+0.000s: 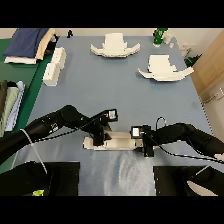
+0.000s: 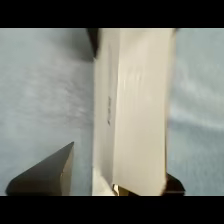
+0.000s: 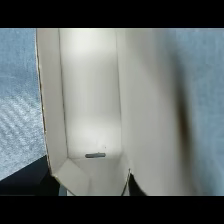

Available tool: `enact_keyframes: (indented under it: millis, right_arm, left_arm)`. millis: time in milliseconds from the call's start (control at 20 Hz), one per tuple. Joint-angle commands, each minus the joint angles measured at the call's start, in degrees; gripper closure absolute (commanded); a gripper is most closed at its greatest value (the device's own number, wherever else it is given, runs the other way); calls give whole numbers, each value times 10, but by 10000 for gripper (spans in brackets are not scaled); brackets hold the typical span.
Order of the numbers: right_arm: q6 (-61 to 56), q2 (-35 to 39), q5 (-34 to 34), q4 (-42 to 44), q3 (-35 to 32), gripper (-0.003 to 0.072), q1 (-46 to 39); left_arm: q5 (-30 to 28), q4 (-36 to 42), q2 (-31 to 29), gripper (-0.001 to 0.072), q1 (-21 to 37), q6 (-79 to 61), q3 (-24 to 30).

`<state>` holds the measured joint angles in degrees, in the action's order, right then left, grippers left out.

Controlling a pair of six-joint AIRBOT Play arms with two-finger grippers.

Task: Fold the box.

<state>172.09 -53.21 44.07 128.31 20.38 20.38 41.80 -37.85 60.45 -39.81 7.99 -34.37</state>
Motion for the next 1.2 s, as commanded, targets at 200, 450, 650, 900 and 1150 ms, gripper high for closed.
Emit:
enact_keyframes:
  millis: [200,450,650,900,1150]
  right_arm:
    - [0,1,-1,0,0,192,0]
    - [0,1,-1,0,0,192,0]
    - [0,1,-1,0,0,192,0]
    - [0,1,-1,0,0,192,0]
    - [0,1,-1,0,0,192,0]
  left_arm:
    - [165,-274,-142,316,37,417,-6]
    - [266,-168,-196,694,28,609,-4]
    - [100,-24,-140,694,-75,676,0]
    - [-160,6,-54,694,-158,745,0]
    - [-206,-1,-13,695,-95,775,0]
